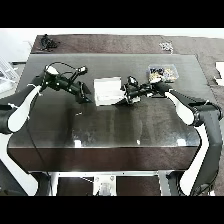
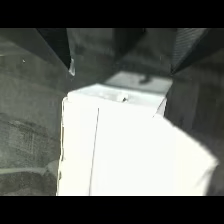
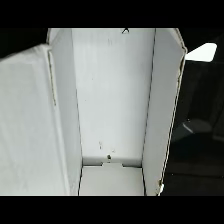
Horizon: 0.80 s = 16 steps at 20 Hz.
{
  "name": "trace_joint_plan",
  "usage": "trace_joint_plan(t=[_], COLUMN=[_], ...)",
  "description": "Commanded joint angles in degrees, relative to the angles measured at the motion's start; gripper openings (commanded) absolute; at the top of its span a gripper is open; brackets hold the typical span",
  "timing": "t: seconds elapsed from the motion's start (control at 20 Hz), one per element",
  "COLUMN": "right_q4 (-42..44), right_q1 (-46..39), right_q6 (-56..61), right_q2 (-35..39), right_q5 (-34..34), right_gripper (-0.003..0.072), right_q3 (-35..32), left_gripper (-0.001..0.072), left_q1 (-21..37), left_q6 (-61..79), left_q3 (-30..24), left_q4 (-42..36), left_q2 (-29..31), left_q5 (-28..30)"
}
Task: Fold the box and place the chain.
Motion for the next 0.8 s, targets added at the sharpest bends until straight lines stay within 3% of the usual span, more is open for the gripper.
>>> trace_joint_plan(t=[0.0,0.75], right_q4=[0.0,0.0], right_q1=[0.0,0.02], right_q6=[0.0,0.0], right_q2=[0.02,0.02], right_q5=[0.02,0.02], right_gripper=[0.0589,0.059], right_q3=[0.0,0.0], left_gripper=[0.072,0.072], left_q1=[0.11,0.22], left_q6=[9.44,15.5], left_q3=[-0.94,-0.92], left_q4=[-6.08,-8.85], left_q2=[-1.57,-3.19], left_q5=[0.81,0.79])
